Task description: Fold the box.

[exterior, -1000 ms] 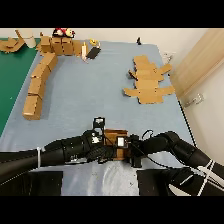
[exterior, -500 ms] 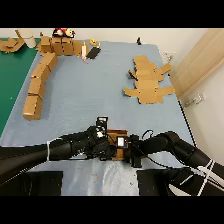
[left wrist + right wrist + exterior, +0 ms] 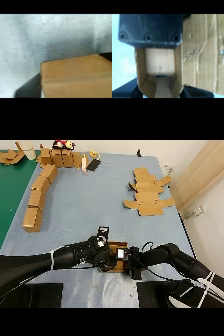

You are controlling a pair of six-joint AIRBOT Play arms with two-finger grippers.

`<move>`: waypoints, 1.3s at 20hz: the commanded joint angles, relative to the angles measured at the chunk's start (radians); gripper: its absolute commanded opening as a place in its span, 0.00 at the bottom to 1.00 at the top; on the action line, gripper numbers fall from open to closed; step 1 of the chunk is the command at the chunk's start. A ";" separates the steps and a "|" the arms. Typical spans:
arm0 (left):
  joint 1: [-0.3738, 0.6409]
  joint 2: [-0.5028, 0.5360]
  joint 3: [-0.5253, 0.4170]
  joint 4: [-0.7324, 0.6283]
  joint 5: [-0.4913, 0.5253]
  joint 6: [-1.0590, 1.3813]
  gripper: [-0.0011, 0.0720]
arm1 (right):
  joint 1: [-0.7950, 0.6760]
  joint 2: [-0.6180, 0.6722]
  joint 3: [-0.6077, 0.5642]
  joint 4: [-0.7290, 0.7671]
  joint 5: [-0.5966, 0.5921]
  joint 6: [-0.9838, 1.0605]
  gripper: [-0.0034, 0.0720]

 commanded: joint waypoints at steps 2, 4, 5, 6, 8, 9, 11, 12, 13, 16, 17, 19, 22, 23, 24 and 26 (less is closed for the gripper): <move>0.001 -0.002 0.002 -0.023 0.028 -0.007 0.03 | 0.001 0.000 0.000 0.000 0.000 -0.005 0.65; 0.001 -0.003 0.002 -0.037 0.029 -0.007 0.03 | 0.001 0.000 0.000 0.000 0.000 -0.005 0.65; 0.001 -0.003 0.002 -0.037 0.029 -0.007 0.03 | 0.001 0.000 0.000 0.000 0.000 -0.005 0.65; 0.001 -0.003 0.002 -0.037 0.029 -0.007 0.03 | 0.001 0.000 0.000 0.000 0.000 -0.005 0.65; 0.001 -0.003 0.002 -0.045 0.029 -0.007 0.03 | 0.001 0.000 0.000 0.000 0.000 -0.005 0.65; 0.001 -0.003 0.002 -0.054 0.029 -0.006 0.03 | 0.001 0.000 0.000 0.000 0.000 -0.005 0.65; 0.001 -0.003 0.002 -0.061 0.029 -0.002 0.27 | 0.001 0.000 0.000 0.000 0.000 -0.005 0.65; 0.001 -0.003 0.002 -0.064 0.028 -0.003 0.59 | 0.001 0.000 0.000 0.000 0.000 -0.005 0.65; 0.001 -0.003 0.002 -0.068 0.028 -0.004 0.61 | 0.001 0.000 0.000 0.000 0.000 -0.005 0.65; 0.002 -0.002 0.002 -0.079 0.029 -0.003 0.61 | 0.001 0.000 0.000 0.000 0.000 -0.005 0.65; 0.002 -0.002 0.002 -0.079 0.029 -0.003 0.61 | 0.001 0.000 0.000 0.000 0.000 -0.005 0.65; 0.002 -0.002 0.006 -0.083 0.029 -0.004 0.61 | 0.001 0.000 0.000 0.000 0.000 -0.005 0.65; 0.014 0.018 0.010 -0.082 0.042 -0.004 0.61 | 0.001 0.000 0.000 0.000 0.000 -0.005 0.65; 0.024 0.029 0.010 -0.082 0.042 -0.003 0.61 | 0.001 0.000 0.000 0.000 0.000 -0.005 0.65; 0.032 0.039 0.010 -0.081 0.040 -0.003 0.61 | 0.001 0.000 0.000 0.000 0.000 -0.005 0.65; 0.048 0.053 0.010 -0.080 0.019 0.004 0.61 | 0.001 0.000 0.000 0.000 0.000 -0.005 0.65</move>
